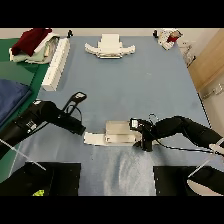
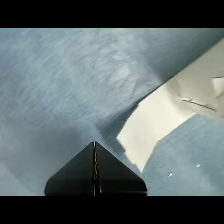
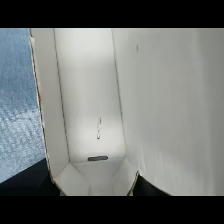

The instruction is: Fold the box.

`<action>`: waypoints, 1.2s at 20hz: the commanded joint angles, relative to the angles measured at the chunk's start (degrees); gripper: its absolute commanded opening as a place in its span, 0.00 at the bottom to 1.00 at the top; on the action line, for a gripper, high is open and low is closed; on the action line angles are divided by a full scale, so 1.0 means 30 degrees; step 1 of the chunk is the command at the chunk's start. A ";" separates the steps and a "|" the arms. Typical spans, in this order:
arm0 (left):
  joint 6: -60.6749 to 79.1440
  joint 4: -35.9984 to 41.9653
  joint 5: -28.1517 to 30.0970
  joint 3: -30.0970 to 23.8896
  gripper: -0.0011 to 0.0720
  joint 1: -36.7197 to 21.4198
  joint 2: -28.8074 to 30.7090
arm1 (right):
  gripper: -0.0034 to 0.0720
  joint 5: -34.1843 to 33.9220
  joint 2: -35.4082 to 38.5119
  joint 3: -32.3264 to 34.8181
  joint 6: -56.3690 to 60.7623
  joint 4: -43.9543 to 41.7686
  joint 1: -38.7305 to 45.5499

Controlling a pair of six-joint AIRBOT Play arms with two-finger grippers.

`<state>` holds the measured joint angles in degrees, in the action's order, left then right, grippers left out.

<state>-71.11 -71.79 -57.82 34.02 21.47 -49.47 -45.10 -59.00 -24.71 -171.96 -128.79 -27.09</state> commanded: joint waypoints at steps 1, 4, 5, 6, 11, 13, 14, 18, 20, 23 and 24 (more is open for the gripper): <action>-0.2157 0.1639 -0.1785 -0.0772 0.03 -0.3366 -0.0517 | 0.73 0.0007 0.0015 0.0007 0.0000 0.0000 -0.0015; 0.0109 0.6907 -0.0809 -0.2033 0.03 -0.3650 -0.1486 | 0.73 0.0007 0.0015 0.0007 0.0007 -0.0007 -0.0015; 0.0503 0.8109 -0.0240 -0.2448 0.03 -0.3213 -0.1865 | 0.73 0.0007 0.0015 0.0007 0.0007 0.0000 -0.0015; 0.0721 0.8939 0.0379 -0.2776 0.03 -0.2630 -0.2200 | 0.73 0.0007 0.0015 0.0007 0.0007 -0.0007 -0.0015; 0.1144 1.2065 0.3519 -0.3395 0.03 0.1545 -0.3366 | 0.73 0.0007 0.0015 0.0007 0.0000 0.0000 -0.0015; 0.1282 1.2662 0.3679 -0.3118 0.03 0.2499 -0.3330 | 0.73 0.0007 0.0015 0.0007 0.0007 0.0000 -0.0015; 0.1224 1.2692 0.3475 -0.2871 0.03 0.2594 -0.3220 | 0.73 0.0007 0.0015 0.0007 0.0007 -0.0007 -0.0015; 0.0831 1.2670 0.3126 -0.1989 0.03 0.2572 -0.2215 | 0.73 0.0007 0.0015 0.0007 0.0000 0.0000 -0.0015; 0.0707 1.2495 0.2929 -0.1821 0.03 0.2572 -0.2055 | 0.73 0.0007 0.0015 0.0007 0.0007 0.0000 -0.0015; 0.0670 1.2240 0.2426 -0.1530 0.04 0.2572 -0.2055 | 0.73 0.0007 0.0015 0.0007 0.0007 0.0000 -0.0015; 0.0321 1.1861 0.2412 -0.1370 0.04 0.2572 -0.2055 | 0.73 0.0007 0.0015 0.0007 0.0007 0.0000 -0.0015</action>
<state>-68.90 -35.05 -49.71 28.91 29.04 -55.94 -45.10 -59.00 -24.71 -171.94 -128.79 -27.09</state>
